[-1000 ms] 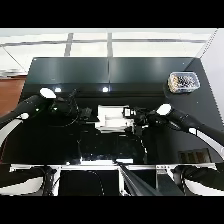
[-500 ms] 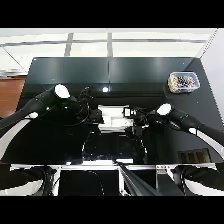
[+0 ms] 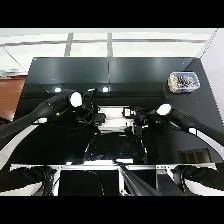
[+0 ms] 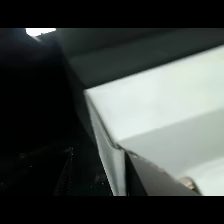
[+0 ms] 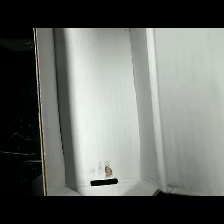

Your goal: Fold the box and place the chain.

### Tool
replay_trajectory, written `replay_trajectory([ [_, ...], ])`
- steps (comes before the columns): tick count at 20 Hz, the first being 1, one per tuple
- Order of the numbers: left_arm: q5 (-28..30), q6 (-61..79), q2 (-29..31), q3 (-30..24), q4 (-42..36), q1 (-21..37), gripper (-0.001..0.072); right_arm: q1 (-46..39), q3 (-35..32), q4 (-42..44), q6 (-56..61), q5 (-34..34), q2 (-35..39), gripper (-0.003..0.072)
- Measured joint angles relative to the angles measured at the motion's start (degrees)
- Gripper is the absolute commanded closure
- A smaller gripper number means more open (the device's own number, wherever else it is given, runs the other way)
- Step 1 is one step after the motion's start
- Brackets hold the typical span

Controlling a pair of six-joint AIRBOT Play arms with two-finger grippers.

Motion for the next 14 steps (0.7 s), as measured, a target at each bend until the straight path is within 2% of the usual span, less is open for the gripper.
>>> replay_trajectory([
  [6,-1.31,-10.64,-0.61,3.23,8.90,-4.15,0.0358,0.00,0.00,-0.04,0.00,0.02,0.00,0.0594],
  [8,-3.78,-13.92,-1.88,5.42,11.69,-5.46,0.0358,0.00,0.00,-0.07,0.02,0.02,0.00,0.0594],
  [14,-6.95,-21.16,-5.86,9.31,15.37,-8.74,0.0362,0.00,0.00,-0.11,0.00,0.04,0.00,0.0594],
])
